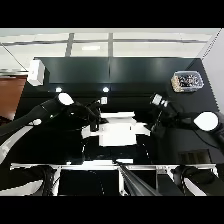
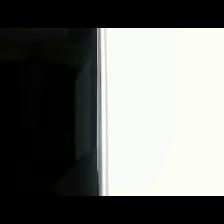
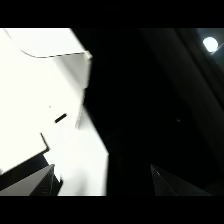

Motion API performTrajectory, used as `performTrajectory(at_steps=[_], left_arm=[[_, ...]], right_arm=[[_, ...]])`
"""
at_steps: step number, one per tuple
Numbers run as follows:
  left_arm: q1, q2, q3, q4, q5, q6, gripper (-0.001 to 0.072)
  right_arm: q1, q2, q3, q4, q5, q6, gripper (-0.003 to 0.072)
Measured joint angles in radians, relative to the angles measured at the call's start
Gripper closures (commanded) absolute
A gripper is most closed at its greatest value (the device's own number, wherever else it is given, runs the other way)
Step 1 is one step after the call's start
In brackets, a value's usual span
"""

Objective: Fold the box and place the chain.

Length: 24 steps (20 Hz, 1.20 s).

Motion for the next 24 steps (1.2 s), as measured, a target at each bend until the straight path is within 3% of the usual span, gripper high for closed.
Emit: performTrajectory(at_steps=[10, 17, 24], left_arm=[[-0.013, -0.019, -0.003, 0.02, 0.046, 0.07, 0.0678], [-0.013, -0.021, -0.003, 0.022, 0.049, 0.073, 0.0678], [-0.018, -0.048, -0.003, 0.021, 0.047, 0.073, 0.0678]], right_arm=[[0.145, -0.043, -0.138, 0.057, -0.029, -0.222, -0.0012], [0.2, -0.124, -0.148, 0.066, -0.132, -0.272, -0.0012], [0.201, -0.138, -0.137, 0.038, -0.128, -0.279, -0.0012]])
